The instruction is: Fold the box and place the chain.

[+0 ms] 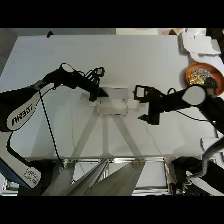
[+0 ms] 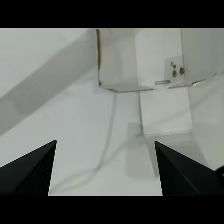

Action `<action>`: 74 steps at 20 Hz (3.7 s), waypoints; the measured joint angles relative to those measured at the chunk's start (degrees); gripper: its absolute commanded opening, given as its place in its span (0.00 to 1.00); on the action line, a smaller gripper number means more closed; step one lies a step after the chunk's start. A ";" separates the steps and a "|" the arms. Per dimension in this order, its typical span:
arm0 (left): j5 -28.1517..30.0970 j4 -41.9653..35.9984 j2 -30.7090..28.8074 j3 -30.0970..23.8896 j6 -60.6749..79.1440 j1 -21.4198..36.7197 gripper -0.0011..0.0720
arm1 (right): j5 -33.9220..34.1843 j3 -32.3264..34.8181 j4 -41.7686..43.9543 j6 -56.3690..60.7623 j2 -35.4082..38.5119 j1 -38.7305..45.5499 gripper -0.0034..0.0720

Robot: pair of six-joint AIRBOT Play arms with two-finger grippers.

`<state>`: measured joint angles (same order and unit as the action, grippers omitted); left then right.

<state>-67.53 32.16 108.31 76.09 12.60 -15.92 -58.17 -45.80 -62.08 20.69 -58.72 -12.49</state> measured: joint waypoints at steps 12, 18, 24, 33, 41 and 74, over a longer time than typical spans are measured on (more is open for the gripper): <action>0.00 0.00 0.00 0.00 0.00 0.00 0.03 | 17.09 0.59 2.71 -2.84 -8.04 -1.81 0.96; 0.00 0.00 0.00 0.00 -0.02 0.00 0.03 | 19.71 3.80 19.15 -23.30 -11.26 3.98 0.96; 0.00 0.00 0.00 0.00 0.00 0.00 0.03 | 18.69 6.43 26.45 -36.48 -15.37 5.62 0.96; 0.00 0.00 0.00 0.00 0.00 0.00 0.03 | 17.75 9.11 32.83 -46.07 -18.58 5.62 0.96; 0.00 0.00 0.00 0.00 -0.02 0.00 0.03 | 17.59 9.38 38.95 -43.78 -20.35 4.59 0.96; 0.02 -0.02 0.00 0.00 -0.02 0.00 0.03 | 20.48 6.82 50.38 -48.43 -21.81 8.85 0.96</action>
<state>-67.51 32.14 108.31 76.09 12.58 -15.92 -37.69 -38.98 -11.70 -27.75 -80.53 -3.64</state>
